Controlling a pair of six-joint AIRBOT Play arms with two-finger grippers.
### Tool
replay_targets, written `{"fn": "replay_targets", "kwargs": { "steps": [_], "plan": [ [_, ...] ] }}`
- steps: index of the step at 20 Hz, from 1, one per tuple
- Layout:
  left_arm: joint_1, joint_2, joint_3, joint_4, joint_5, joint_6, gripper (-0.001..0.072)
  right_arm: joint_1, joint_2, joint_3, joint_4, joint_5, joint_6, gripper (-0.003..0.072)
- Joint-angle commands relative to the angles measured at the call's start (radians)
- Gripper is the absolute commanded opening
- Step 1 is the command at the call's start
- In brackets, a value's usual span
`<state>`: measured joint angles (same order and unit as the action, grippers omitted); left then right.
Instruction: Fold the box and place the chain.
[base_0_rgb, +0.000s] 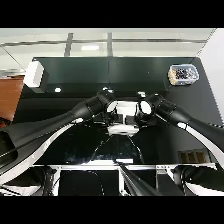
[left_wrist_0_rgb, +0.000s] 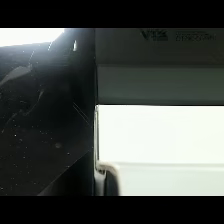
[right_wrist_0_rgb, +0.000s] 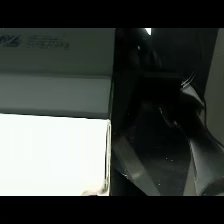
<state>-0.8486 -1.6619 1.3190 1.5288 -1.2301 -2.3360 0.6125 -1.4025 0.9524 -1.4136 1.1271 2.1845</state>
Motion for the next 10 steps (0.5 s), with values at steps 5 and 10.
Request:
{"fn": "replay_targets", "kwargs": {
  "steps": [5, 10],
  "plan": [
    [0.001, 0.000, 0.000, 0.005, -0.002, 0.000, 0.0025, 0.000, -0.009, 0.001, -0.001, 0.002, 0.000, 0.0135],
    [0.001, 0.000, 0.000, 0.005, -0.002, 0.000, 0.0025, 0.000, -0.009, 0.001, -0.006, 0.013, 0.002, 0.0238]
  ]
}}
